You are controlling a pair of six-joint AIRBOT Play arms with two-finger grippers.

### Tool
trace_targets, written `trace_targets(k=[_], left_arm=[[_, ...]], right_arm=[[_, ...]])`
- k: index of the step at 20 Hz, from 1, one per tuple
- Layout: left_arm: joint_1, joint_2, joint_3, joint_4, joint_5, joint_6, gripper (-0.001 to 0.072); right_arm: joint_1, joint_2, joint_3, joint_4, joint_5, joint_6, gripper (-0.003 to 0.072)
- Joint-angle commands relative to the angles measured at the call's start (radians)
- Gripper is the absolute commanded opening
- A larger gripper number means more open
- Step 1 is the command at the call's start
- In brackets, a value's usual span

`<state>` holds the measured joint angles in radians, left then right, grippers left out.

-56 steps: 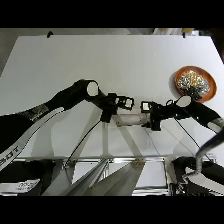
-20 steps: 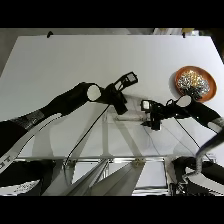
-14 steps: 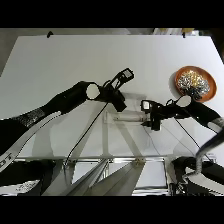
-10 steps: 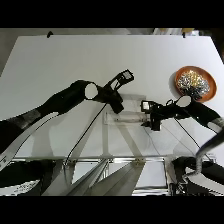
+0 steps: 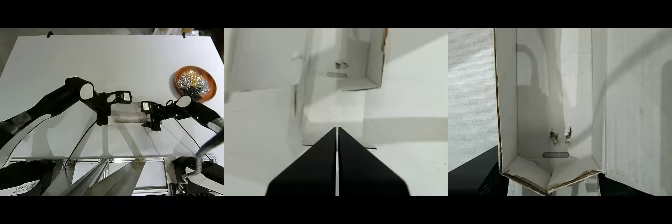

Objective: Fold the box and place the chain.

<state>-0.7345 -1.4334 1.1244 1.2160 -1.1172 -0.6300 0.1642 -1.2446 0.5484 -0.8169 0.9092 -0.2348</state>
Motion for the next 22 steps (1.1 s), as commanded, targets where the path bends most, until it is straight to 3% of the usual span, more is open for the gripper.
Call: trace_targets(k=[1,4,5,9,10,19,22], left_arm=[[0.003,-0.055,0.0,0.005,-0.019,0.089,0.0107],[0.029,-0.092,-0.001,0.009,0.0,0.105,0.0168],[0.043,-0.097,-0.008,0.008,0.005,0.148,0.0228],[0.074,-0.097,-0.041,-0.049,0.057,0.338,0.0241],[0.074,-0.097,-0.048,-0.071,0.075,0.374,0.0294],[0.041,-0.098,-0.068,-0.154,0.152,0.414,0.0282],[0.03,-0.098,-0.068,-0.165,0.136,0.413,0.0188]], right_arm=[[0.0,0.0,0.0,0.002,-0.001,0.002,0.0435],[0.0,0.0,0.0,0.002,-0.001,0.002,0.0435],[0.0,0.0,0.0,0.002,-0.001,0.002,0.0435],[0.0,0.0,0.0,0.002,-0.001,0.002,0.0435],[0.0,0.0,0.0,0.002,-0.001,0.002,0.0435],[0.0,0.0,0.0,0.002,-0.001,0.002,0.0435],[0.0,0.0,0.0,0.002,-0.001,0.002,0.0435]])
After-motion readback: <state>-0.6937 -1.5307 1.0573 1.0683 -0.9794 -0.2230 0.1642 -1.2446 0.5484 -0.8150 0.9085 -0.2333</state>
